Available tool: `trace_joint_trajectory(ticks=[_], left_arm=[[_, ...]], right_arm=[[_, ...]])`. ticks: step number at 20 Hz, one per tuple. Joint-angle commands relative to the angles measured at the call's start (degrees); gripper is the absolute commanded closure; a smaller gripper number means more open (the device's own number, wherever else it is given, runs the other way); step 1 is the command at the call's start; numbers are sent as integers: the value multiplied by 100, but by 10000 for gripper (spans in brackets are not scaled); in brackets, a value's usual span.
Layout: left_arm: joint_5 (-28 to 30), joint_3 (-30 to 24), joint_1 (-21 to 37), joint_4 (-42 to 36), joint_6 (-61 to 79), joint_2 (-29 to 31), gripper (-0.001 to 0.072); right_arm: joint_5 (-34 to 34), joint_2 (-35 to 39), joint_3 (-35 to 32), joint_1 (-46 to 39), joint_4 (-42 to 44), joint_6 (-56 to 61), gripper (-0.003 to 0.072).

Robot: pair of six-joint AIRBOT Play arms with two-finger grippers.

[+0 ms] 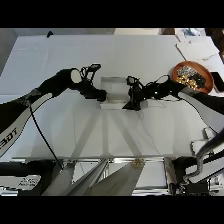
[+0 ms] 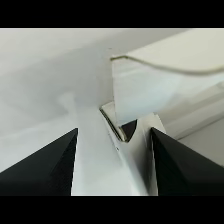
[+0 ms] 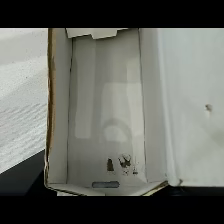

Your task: Fold the box and place the chain.

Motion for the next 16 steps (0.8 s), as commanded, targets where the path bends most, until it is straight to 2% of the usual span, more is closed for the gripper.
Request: trace_joint_trajectory(ticks=[1, 2, 5, 9, 11, 12, 13, 14, 16], left_arm=[[-98, 214, -367, 1012, -1198, -35, 219], [-133, 214, -455, 1091, -1335, -63, 222], [-216, 214, -603, 1294, -2133, -160, 295], [-249, 225, -710, 1335, -2586, -264, 297], [-227, 225, -737, 1307, -2734, -321, 351], [-173, 225, -752, 1285, -2776, -334, 414], [-96, 225, -758, 1228, -2771, -328, 585], [-28, 227, -758, 1163, -2765, -319, 702], [0, 227, -752, 1019, -2747, -319, 706]], right_arm=[[2, 0, 4, 0, 0, -2, 284], [2, 0, 4, 0, 2, 0, 284], [2, 0, 4, 0, 0, 0, 284], [2, 0, 4, 0, 0, 0, 284], [2, 0, 4, 0, 0, 0, 284], [2, 0, 4, 0, 0, 0, 284], [2, 0, 4, 0, 0, 0, 284], [2, 0, 4, 0, 2, 0, 284], [2, 0, 4, 0, 0, 0, 284]])
